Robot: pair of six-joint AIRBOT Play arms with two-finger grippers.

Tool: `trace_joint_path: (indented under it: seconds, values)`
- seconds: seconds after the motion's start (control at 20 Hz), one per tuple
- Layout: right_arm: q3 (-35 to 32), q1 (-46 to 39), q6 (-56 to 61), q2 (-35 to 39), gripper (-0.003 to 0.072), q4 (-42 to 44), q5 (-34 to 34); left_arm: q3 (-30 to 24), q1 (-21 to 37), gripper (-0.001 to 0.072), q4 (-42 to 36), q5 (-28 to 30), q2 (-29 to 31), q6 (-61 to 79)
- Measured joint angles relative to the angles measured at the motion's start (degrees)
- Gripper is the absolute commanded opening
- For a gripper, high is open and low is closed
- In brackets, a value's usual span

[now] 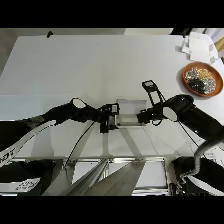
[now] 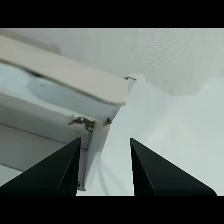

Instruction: Fold the box and place the chain.

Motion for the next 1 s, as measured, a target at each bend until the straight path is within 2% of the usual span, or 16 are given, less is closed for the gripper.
trace_joint_path:
  seconds: [0.3,0.45,0.7,1.0]
  values:
    - [0.1,-0.2,-1.9,6.6,0.0348,-1.6,1.5,0.0,0.0,0.0134,0.0,0.0,0.0,0.0]
    - [1.0,-3.0,-2.5,8.2,0.0348,-3.2,3.7,0.0,0.0,0.0134,0.0,0.0,0.0,0.0]
    - [3.9,-15.1,-7.4,8.9,0.0345,-3.8,5.2,0.0,0.0,0.0134,0.0,0.0,0.0,0.0]
    - [7.7,-32.7,-15.5,7.4,0.0341,-2.9,2.2,0.0,0.0,0.0134,0.0,0.0,0.0,0.0]
